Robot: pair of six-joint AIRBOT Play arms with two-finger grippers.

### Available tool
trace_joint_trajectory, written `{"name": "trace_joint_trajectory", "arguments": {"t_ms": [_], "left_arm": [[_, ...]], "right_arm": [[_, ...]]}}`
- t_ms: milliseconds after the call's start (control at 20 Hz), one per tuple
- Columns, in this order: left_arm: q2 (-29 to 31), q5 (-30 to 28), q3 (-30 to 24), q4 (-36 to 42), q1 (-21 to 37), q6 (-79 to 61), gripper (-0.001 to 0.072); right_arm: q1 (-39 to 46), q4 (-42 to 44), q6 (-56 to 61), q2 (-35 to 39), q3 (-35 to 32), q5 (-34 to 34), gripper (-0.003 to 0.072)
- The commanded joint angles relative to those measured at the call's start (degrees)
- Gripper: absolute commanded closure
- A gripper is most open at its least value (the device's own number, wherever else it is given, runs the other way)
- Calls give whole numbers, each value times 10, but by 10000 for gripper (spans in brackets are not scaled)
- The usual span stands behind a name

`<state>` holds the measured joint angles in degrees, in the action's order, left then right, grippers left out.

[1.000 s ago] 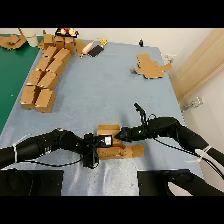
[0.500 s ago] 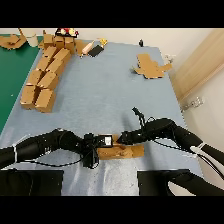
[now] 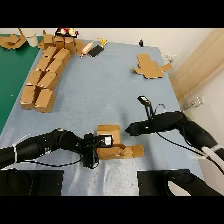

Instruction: Fold the box.

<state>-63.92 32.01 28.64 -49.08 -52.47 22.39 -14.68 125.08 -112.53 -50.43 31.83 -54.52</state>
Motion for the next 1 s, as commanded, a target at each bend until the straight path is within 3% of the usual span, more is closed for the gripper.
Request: {"name": "trace_joint_trajectory", "arguments": {"t_ms": [0,300,450,500,550,600,950], "left_arm": [[0,0,0,0,0,0,328],[0,0,0,0,0,0,327],[0,-1,0,0,0,0,327],[0,0,0,0,0,0,328],[0,0,0,0,0,0,328],[0,0,0,0,0,0,328],[0,0,0,0,0,0,328]], "right_arm": [[-4,-103,37,98,-5,-40,688],[-145,-197,0,163,-57,-154,688],[-246,-251,0,180,-83,-163,682],[-270,-257,0,180,-90,-146,509],[-287,-271,-3,176,-94,-122,276],[-299,-286,-10,170,-96,-95,127],[-302,-297,-111,103,-96,78,116]]}}
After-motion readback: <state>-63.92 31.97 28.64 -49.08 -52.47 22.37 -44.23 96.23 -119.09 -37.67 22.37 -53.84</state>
